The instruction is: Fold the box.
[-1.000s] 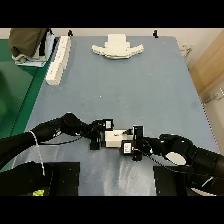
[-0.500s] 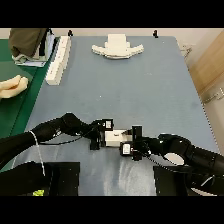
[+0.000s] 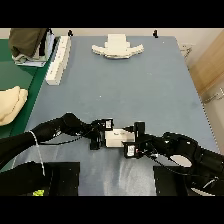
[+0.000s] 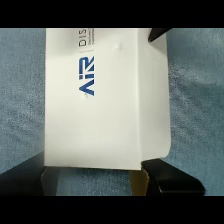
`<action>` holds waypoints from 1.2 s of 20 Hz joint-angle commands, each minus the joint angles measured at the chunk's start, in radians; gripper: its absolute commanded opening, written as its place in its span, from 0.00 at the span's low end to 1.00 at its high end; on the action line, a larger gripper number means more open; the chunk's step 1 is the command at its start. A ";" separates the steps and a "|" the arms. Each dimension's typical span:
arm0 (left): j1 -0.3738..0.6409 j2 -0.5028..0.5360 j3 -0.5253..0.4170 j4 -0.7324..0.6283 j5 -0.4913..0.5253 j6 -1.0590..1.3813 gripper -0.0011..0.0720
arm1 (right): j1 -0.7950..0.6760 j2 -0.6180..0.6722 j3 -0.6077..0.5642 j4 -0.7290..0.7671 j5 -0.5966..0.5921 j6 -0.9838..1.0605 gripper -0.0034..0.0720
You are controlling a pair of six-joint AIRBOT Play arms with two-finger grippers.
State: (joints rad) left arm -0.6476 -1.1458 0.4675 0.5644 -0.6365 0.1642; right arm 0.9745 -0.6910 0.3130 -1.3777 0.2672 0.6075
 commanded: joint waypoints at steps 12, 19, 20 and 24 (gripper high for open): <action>0.000 0.000 0.001 0.000 -0.001 0.000 0.57 | 0.000 -0.108 0.002 0.005 0.019 0.002 0.71; 0.000 0.000 0.001 0.000 -0.001 0.000 0.57 | 0.000 -0.108 0.001 0.005 0.020 0.001 0.63; 0.000 0.000 0.001 0.000 -0.001 0.000 0.57 | 0.000 -0.108 0.001 0.005 0.020 0.001 0.62; 0.000 0.000 0.001 0.000 -0.001 0.000 0.57 | 0.000 -0.107 0.001 0.004 0.019 0.001 0.39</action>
